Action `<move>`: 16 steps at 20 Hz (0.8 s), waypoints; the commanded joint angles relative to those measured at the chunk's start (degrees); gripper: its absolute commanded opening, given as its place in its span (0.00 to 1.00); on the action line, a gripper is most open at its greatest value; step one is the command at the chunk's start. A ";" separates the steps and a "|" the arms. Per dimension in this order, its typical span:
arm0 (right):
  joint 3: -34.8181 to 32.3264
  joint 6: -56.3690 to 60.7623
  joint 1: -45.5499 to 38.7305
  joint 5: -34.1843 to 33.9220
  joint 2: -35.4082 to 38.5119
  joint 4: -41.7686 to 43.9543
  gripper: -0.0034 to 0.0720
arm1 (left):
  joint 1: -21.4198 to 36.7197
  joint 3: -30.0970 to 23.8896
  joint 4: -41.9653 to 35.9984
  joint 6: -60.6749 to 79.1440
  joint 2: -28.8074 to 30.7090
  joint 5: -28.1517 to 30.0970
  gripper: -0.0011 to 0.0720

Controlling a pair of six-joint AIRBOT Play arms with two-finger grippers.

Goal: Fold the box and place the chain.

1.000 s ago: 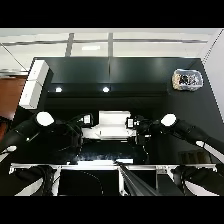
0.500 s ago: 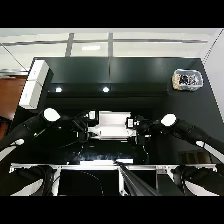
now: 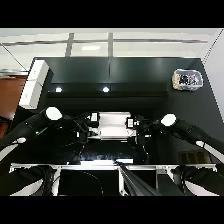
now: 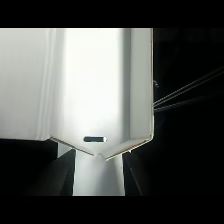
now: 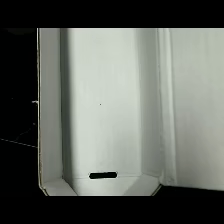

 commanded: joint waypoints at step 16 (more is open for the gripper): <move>-0.04 0.00 0.02 0.00 -0.04 0.02 0.68 | -4.76 0.07 -10.97 -0.11 -3.61 6.67 0.37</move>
